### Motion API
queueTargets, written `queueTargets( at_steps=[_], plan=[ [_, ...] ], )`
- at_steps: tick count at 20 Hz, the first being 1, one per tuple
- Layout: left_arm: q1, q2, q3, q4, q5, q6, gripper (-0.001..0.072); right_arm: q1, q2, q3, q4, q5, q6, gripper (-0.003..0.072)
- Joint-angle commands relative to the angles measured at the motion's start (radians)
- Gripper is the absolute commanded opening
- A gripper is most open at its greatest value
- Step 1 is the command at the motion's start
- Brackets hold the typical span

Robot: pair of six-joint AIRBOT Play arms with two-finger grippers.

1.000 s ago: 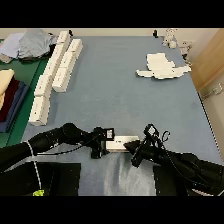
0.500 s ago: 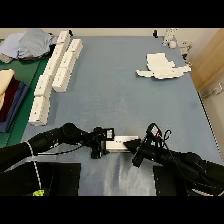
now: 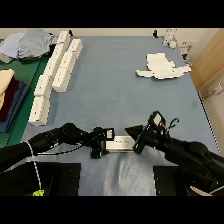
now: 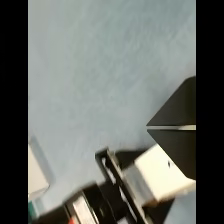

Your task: Fold the box.

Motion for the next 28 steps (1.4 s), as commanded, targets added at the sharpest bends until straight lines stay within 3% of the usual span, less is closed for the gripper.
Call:
queueTargets(
  at_steps=[1, 6, 8, 15, 19, 21, 25, 28],
  plan=[
    [0.0, 0.0, 0.001, 0.0, 0.0, 0.0, 0.0474, -0.246, -0.13, 0.219, -0.23, -0.348, 0.122, 0.0037],
    [0.0, 0.0, 0.001, 0.0, 0.0, 0.0, 0.0474, -0.566, -0.463, 0.597, -0.402, -0.876, 0.542, 0.0038],
    [0.0, 0.0, 0.001, 0.0, 0.0, 0.0, 0.0474, -0.618, -0.547, 0.669, -0.402, -0.988, 0.602, 0.0038],
    [0.001, 0.001, 0.006, 0.0, 0.001, -0.007, 0.0474, -0.626, -0.61, 0.691, -0.382, -0.974, 0.657, 0.0038],
    [0.052, 0.065, 0.035, 0.019, 0.002, -0.249, 0.0474, -0.626, -0.61, 0.691, -0.387, -0.974, 0.657, 0.0038],
    [0.144, 0.154, 0.038, 0.133, -0.001, -0.468, 0.0474, -0.626, -0.61, 0.691, -0.387, -0.974, 0.657, 0.0037],
    [0.409, 0.354, 0.038, 0.512, -0.026, -1.015, 0.0474, -0.626, -0.61, 0.691, -0.387, -0.974, 0.657, 0.0038],
    [0.602, 0.417, 0.038, 0.666, -0.105, -1.218, 0.0474, -0.626, -0.61, 0.691, -0.387, -0.974, 0.656, 0.0038]
  ],
)
